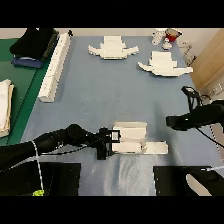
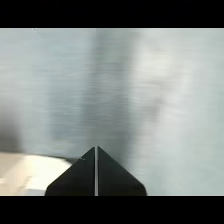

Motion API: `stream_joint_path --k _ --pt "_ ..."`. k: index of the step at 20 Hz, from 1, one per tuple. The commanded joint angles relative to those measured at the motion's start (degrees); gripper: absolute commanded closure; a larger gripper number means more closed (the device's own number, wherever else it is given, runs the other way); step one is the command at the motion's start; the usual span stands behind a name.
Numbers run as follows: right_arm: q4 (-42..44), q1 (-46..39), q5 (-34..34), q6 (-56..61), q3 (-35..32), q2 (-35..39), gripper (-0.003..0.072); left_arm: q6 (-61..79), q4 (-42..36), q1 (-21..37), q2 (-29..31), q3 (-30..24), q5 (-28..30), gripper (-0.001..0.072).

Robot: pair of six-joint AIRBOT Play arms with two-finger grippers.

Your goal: Fold the box.

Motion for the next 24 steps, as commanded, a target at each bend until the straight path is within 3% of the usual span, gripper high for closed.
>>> stream_joint_path --k 1,9,24 --pt "-17.53 0.02 -4.90 10.08 -1.16 0.11 0.0682 0.00 0.02 0.00 0.00 0.00 0.00 0.0296" --pt "17.09 0.09 3.91 1.27 -15.89 -1.66 0.0683 0.00 0.02 0.00 0.00 0.00 0.00 0.0297" --pt "33.77 0.22 2.75 -5.84 -16.24 3.65 0.0683 0.00 0.02 0.00 0.00 0.00 0.00 0.0297"
